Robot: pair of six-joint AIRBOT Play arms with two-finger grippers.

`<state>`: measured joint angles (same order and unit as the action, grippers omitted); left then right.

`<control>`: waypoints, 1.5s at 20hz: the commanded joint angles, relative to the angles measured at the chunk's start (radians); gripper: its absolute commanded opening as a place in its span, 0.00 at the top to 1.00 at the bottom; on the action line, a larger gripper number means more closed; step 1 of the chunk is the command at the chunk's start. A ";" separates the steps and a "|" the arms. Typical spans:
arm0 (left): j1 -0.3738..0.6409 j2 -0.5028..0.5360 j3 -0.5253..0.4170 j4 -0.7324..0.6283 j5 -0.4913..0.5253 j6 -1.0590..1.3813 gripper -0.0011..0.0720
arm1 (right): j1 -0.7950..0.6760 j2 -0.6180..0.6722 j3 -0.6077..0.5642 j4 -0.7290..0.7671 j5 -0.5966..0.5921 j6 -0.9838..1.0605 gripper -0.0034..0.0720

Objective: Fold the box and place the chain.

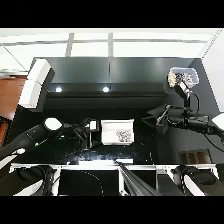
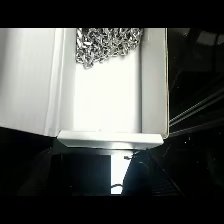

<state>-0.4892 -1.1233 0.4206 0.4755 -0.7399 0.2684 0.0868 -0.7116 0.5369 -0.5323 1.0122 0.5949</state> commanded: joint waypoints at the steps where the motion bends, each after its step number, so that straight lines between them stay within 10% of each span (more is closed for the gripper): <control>1: -0.004 -0.002 0.002 0.037 -0.001 -0.060 0.02 | 0.000 0.001 0.001 0.000 0.000 0.000 0.22; 30: -0.071 -0.007 0.002 -0.018 0.104 -0.058 0.02 | 0.000 0.001 0.001 0.000 -0.029 0.000 0.22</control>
